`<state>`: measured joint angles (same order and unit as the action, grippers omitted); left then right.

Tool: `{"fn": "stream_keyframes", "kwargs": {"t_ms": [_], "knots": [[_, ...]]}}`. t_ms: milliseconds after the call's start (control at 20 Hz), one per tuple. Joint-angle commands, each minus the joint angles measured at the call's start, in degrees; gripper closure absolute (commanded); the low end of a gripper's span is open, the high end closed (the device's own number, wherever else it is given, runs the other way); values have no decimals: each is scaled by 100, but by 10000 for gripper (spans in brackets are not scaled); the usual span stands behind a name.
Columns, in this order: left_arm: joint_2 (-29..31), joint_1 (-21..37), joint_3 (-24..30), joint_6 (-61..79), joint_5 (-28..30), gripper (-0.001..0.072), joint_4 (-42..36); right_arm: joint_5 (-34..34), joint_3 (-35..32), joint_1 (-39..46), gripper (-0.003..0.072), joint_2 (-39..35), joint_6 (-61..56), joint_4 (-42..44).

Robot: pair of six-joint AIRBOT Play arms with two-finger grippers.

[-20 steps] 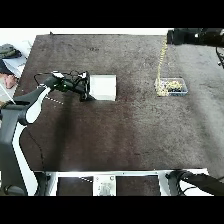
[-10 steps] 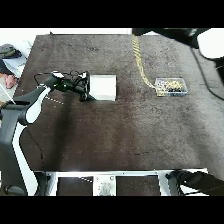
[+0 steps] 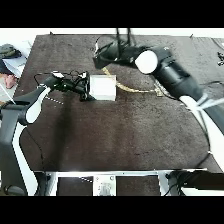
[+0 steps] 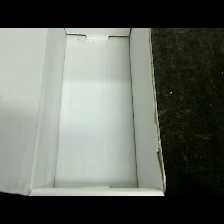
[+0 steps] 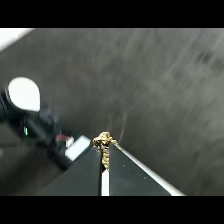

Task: Fold the box and place the chain.

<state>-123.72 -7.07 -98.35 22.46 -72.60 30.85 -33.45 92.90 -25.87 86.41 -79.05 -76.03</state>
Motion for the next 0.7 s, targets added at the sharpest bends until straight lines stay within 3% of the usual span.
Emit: {"fn": "stream_keyframes", "kwargs": {"t_ms": [0, 100, 150, 200, 300, 450, 550, 650], "knots": [[-4, 4, 2, 2, 0, 355, 0, -343, -2, -96, 702, 658, -55, 234], [-4, 4, 2, 2, 0, 355, 0, -520, -13, -85, 695, 927, -247, 140], [-4, 4, 2, 2, 0, 355, -2, -538, -13, -70, 445, 1021, -448, -28], [-4, 2, 2, 2, 0, 355, 0, -538, -11, -48, 270, 1078, -612, -203], [-4, 2, 2, 2, 0, 355, 0, -654, -13, 70, 368, 1060, -767, -549], [-4, 2, 2, 2, 0, 355, 0, -1401, -55, 461, 368, 798, -852, -638], [-4, 4, 2, 2, 0, 355, 0, -1449, -647, 811, 368, 293, -997, -680], [-4, 4, 2, 2, 0, 355, 0, -1032, -1674, 1222, 368, -437, -1464, -859]]}}
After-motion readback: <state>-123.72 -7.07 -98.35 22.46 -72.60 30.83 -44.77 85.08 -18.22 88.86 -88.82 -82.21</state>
